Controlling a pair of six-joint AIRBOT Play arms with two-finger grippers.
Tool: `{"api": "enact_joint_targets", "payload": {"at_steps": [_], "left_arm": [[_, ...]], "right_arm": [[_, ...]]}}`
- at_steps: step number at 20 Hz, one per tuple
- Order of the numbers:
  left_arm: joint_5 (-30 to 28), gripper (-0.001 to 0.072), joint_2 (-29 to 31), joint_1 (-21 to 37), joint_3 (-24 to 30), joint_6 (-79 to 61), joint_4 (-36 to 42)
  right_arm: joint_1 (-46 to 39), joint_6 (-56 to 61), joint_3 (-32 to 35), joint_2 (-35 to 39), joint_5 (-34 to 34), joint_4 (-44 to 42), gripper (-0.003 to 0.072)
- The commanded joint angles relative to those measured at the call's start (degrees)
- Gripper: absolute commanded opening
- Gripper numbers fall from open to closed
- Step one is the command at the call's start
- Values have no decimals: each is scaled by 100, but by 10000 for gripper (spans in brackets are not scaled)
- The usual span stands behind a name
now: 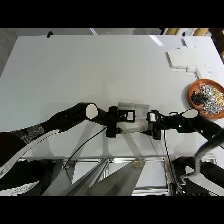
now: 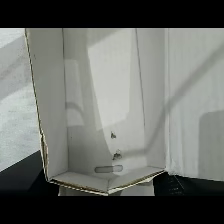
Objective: Fold the box and place the chain.
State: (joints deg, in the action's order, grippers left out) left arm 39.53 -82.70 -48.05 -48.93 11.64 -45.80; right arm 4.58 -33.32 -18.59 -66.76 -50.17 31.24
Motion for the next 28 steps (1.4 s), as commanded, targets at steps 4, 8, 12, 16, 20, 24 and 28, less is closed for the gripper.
{"api": "enact_joint_targets", "payload": {"at_steps": [4, 8, 12, 16, 20, 24, 28], "left_arm": [[221, 427, 105, -2, 4, 79, -15], [776, 10, 717, 131, 4, 1502, -586], [1207, 97, 1451, 498, 4, 4433, -1526], [1401, 76, 1644, 1117, 195, 7250, -2238], [874, 2, 1408, 1327, 826, 8435, -1740], [774, 2, 863, 1266, 1003, 8371, -831], [739, 2, 511, 1145, 1003, 8367, -400]], "right_arm": [[0, 2, 2, 4, 2, -2, 411], [0, 2, 2, 4, 0, -2, 411], [0, 4, 2, 4, 2, -2, 411], [0, 4, 2, 4, 0, -2, 411], [0, 2, 2, 4, 2, 0, 411], [0, 2, 2, 4, 2, -2, 411], [0, 4, 2, 4, 2, 0, 411]]}}
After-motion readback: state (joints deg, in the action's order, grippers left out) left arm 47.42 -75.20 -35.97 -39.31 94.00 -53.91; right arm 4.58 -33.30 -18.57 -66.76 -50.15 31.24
